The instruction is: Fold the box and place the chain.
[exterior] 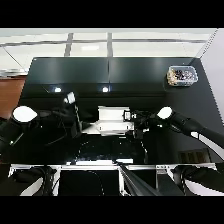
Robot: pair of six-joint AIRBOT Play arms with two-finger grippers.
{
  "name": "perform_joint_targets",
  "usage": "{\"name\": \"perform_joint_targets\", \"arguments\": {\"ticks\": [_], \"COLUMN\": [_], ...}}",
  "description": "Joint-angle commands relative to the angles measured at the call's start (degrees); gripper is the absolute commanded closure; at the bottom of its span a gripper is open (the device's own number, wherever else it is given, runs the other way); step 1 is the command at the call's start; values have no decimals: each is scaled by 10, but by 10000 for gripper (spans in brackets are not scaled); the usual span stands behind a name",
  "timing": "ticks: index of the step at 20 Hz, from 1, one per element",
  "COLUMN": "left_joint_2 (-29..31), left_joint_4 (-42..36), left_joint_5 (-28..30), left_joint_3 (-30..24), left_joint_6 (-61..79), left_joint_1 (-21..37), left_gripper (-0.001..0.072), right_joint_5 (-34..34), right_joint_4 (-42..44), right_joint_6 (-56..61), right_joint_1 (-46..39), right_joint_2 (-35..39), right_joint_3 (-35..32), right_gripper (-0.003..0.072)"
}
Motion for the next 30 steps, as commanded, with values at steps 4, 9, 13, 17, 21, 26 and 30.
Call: {"name": "perform_joint_targets", "arguments": {"ticks": [4, 9, 13, 17, 21, 26, 30], "left_joint_2": [-79, -158, -165, -165, -165, -171, -191], "left_joint_4": [113, 113, 100, 51, 51, 22, -19], "left_joint_5": [84, 83, 83, 83, 74, 90, 83], "left_joint_3": [6, 34, 37, 38, 38, 38, 38], "left_joint_6": [76, 88, 88, 88, 88, 88, 88], "left_joint_1": [-23, -57, -72, -77, -102, -108, -108], "left_gripper": [2, 4, 63, 291, 482, 487, 487], "right_joint_5": [0, 0, 0, 0, 0, 0, 0], "right_joint_4": [0, 0, 0, 0, 0, 0, 0], "right_joint_6": [0, 0, 0, 0, 0, 0, 0], "right_joint_1": [0, 0, 0, 0, 0, 0, 0], "right_joint_2": [0, 0, 0, 0, 0, 0, 0], "right_joint_3": [0, 0, 0, 0, 0, 0, 0], "right_gripper": [662, 663, 662, 662, 663, 662, 662]}}
